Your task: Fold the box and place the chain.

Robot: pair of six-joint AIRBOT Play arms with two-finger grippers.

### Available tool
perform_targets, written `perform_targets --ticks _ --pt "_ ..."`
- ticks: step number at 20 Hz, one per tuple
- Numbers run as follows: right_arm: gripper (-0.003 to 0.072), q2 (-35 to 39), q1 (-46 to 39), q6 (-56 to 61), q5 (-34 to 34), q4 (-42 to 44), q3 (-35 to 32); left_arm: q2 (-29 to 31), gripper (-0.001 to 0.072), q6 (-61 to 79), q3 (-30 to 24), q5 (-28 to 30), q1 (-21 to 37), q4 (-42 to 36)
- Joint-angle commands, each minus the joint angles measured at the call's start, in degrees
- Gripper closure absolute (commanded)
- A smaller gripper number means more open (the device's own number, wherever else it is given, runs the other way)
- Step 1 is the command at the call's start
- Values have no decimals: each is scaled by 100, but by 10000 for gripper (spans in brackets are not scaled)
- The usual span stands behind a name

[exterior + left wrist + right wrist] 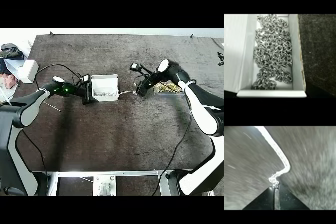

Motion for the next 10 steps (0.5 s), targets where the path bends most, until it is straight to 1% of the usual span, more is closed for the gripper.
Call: perform_targets --ticks 1,3,6,8,10 --pt "703 754 269 -468 50 1161 11 4 244 0 2 2 0 2" --pt "703 1290 560 -463 -420 1585 11 4 244 0 2 2 0 2" --pt "703 1821 1069 -463 -1202 1611 11 4 243 0 2 0 0 2" --pt "703 1893 1353 -457 -1572 1611 11 4 244 0 2 0 0 2" --pt "703 1759 1504 -264 -1593 1528 9 4 244 0 2 2 0 2"
